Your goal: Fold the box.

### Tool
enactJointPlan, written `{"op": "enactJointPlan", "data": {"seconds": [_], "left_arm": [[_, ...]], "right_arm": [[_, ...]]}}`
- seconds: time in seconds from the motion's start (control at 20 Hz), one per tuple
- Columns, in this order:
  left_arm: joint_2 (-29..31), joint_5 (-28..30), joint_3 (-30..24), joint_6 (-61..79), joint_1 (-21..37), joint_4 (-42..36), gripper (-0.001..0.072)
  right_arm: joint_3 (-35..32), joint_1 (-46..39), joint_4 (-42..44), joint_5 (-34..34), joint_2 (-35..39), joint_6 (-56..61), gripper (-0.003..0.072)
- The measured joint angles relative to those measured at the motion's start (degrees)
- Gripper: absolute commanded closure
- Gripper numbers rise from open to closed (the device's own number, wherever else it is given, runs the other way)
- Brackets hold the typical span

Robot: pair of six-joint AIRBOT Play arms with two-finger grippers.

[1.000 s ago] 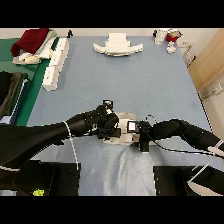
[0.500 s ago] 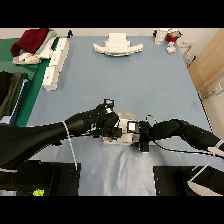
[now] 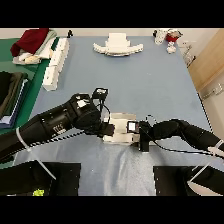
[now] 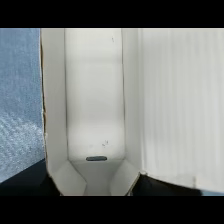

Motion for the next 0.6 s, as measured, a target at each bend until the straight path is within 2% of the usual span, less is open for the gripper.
{"op": "enactJointPlan", "data": {"seconds": [0.3, 0.5, 0.55, 0.6], "left_arm": [[2.64, -0.44, -1.18, 13.64, 0.76, 0.42, 0.0699], [8.28, 2.60, -7.56, 31.41, 6.23, -3.69, 0.0692], [9.77, 3.87, -9.53, 37.97, 8.17, -5.66, 0.0663], [11.21, 5.03, -11.74, 46.23, 10.56, -8.59, 0.0274]], "right_arm": [[0.00, 0.00, 0.00, 0.00, 0.00, 0.02, 0.0181], [0.00, 0.00, 0.00, 0.00, 0.00, 0.02, 0.0181], [0.00, 0.00, 0.02, 0.00, 0.00, 0.02, 0.0181], [0.00, 0.00, 0.00, 0.00, 0.00, 0.02, 0.0180]]}}
